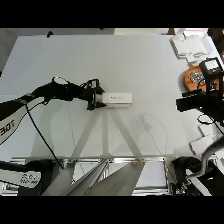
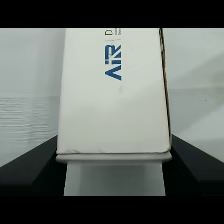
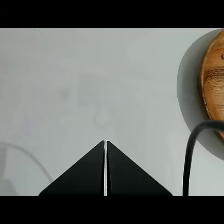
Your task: Fold the box and place the chain.
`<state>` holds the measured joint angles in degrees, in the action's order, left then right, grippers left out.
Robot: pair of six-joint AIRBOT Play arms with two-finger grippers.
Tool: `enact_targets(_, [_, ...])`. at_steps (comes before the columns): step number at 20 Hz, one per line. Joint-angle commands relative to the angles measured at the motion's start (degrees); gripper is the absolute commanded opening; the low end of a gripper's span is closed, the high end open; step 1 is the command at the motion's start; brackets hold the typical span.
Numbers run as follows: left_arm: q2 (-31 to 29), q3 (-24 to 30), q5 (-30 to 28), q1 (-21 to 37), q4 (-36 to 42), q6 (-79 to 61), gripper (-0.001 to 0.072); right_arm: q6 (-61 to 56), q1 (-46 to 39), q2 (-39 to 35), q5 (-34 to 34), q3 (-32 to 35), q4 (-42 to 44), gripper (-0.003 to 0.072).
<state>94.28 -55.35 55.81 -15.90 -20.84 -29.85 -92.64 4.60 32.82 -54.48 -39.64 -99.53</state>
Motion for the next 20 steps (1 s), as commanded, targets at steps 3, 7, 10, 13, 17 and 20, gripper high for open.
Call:
enact_targets(3, [-11.89, -0.04, -13.97, 0.0, -7.17, 19.5, 0.0006, -0.59, -0.02, -0.04, 0.48, -0.02, 2.21, 0.0009])
enact_targets(7, [-25.7, -0.04, -27.1, 0.81, -19.85, 35.58, 0.0006, -0.59, -0.02, -0.07, 0.5, -0.02, 5.07, 0.0009])
enact_targets(10, [-34.23, -0.04, -30.16, 4.55, -25.83, 44.17, 0.0006, -0.59, -0.02, -0.07, 0.5, -0.02, 6.86, 0.0009])
enact_targets(13, [-39.5, -0.04, -29.59, 12.57, -30.12, 56.59, 0.0006, -0.59, -0.02, -0.07, 0.5, -0.02, 7.06, 0.0009])
enact_targets(17, [-40.0, 0.42, -25.68, 25.0, -36.61, 77.59, 0.0004, -0.57, -0.02, -0.07, 0.5, -0.02, 7.04, 0.0009])
enact_targets(20, [-38.25, 3.5, -25.46, 29.97, -41.97, 89.53, 0.0003, -0.52, -0.02, -0.04, 0.57, 0.0, 7.02, 0.0009])
